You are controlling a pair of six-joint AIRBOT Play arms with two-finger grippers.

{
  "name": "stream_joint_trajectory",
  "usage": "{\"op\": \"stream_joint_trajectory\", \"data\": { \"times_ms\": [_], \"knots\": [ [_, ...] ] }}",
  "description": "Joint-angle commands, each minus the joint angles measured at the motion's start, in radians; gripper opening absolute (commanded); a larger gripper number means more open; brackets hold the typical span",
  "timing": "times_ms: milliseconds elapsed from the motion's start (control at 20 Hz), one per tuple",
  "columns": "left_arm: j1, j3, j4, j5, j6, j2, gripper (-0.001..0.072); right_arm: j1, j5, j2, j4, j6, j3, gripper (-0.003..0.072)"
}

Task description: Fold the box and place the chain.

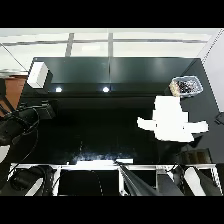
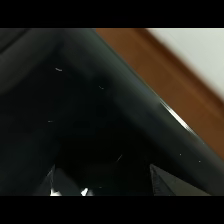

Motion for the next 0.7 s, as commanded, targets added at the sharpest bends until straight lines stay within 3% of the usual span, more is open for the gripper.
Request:
{"op": "stream_joint_trajectory", "data": {
  "times_ms": [0, 100, 150, 250, 450, 600, 650],
  "knots": [
    [0.000, 0.000, -0.011, 0.008, 0.000, -0.001, 0.0703, -0.247, 0.296, -0.287, 0.580, -0.662, 0.182, 0.0720],
    [0.000, 0.000, -0.011, 0.008, 0.000, -0.001, 0.0703, -0.251, 0.673, -0.501, 0.599, -0.725, 0.338, 0.0720],
    [0.000, 0.000, -0.011, 0.008, 0.000, -0.001, 0.0704, -0.238, 0.774, -0.587, 0.540, -0.671, 0.396, 0.0720],
    [0.000, 0.000, -0.019, 0.008, 0.000, -0.001, 0.0704, -0.204, 0.830, -0.684, 0.485, -0.623, 0.460, 0.0715],
    [0.000, 0.000, -0.059, 0.007, 0.000, -0.001, 0.0703, -0.116, 0.755, -0.705, 0.392, -0.678, 0.480, 0.0711],
    [0.000, 0.000, -0.059, 0.007, 0.000, -0.001, 0.0703, -0.092, 0.752, -0.704, 0.384, -0.720, 0.487, 0.0160],
    [0.000, 0.000, -0.059, 0.007, 0.000, -0.001, 0.0703, -0.091, 0.776, -0.704, 0.383, -0.731, 0.487, 0.0034]
  ]
}}
